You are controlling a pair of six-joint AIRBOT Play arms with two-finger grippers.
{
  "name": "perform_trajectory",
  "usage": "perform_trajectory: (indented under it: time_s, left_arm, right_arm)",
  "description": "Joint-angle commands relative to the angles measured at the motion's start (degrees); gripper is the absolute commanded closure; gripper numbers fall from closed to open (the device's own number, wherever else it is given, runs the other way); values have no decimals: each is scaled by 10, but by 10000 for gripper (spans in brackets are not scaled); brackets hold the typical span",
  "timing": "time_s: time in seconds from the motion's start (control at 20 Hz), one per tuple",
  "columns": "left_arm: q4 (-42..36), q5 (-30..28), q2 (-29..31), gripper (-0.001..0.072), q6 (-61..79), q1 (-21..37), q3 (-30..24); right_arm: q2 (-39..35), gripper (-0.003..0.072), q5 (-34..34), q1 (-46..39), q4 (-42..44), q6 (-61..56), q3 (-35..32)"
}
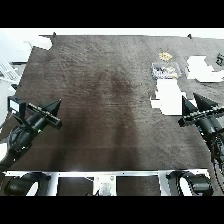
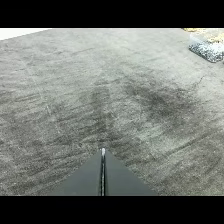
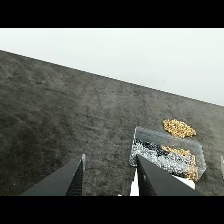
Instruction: Fold the box and place the chain.
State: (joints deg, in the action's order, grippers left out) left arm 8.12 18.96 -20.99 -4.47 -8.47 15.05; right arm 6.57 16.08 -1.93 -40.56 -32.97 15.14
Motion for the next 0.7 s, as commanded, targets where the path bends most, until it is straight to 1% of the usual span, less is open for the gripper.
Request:
perform_trajectory:
  time_s: [0.0,0.25,0.3,0.35,0.4,0.45,0.55,0.65]
  left_arm:
    - [0,0,0,688,0,0,0]
    - [0,0,0,688,0,0,0]
    - [0,0,0,688,0,0,0]
    - [0,0,0,688,0,0,0]
    - [0,0,0,688,0,0,0]
    - [0,0,0,688,0,0,0]
    - [0,0,0,688,0,0,0]
    - [0,0,0,688,0,0,0]
  right_arm:
    - [0,306,0,0,0,0,0]
    - [0,304,0,0,1,-1,0]
    - [0,305,1,0,1,-23,0]
    - [0,302,-14,0,0,-18,2]
    - [1,256,-37,-1,-5,-13,3]
    - [8,240,-58,-1,-13,-13,9]
    - [53,239,-64,-19,-30,-13,34]
    - [132,222,-49,-63,-30,-13,67]
